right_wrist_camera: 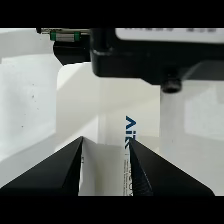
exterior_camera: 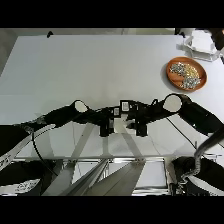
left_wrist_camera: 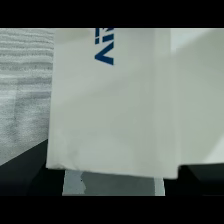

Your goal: Fold the box and place the chain.

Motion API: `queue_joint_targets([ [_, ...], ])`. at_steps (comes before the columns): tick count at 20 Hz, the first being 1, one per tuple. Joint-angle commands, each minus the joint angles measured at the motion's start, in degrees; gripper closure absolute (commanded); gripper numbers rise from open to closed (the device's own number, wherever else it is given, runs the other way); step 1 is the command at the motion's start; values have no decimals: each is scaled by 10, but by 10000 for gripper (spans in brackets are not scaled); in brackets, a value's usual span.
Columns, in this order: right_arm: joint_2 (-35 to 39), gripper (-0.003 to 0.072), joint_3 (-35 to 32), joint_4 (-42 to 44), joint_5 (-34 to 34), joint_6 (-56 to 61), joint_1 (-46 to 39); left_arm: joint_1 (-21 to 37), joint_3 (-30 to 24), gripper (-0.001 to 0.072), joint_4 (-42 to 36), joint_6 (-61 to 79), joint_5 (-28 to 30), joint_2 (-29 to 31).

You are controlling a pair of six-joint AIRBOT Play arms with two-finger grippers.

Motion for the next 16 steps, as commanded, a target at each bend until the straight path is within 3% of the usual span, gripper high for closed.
queue_joint_targets([
  [1,1,414,0,0,-1,0,8,0,0,275,0,0,0,0],
  [5,4,462,0,-9,-8,0,8,0,0,275,0,0,0,0],
  [16,18,463,0,-30,-38,30,8,0,0,275,0,0,0,0],
])
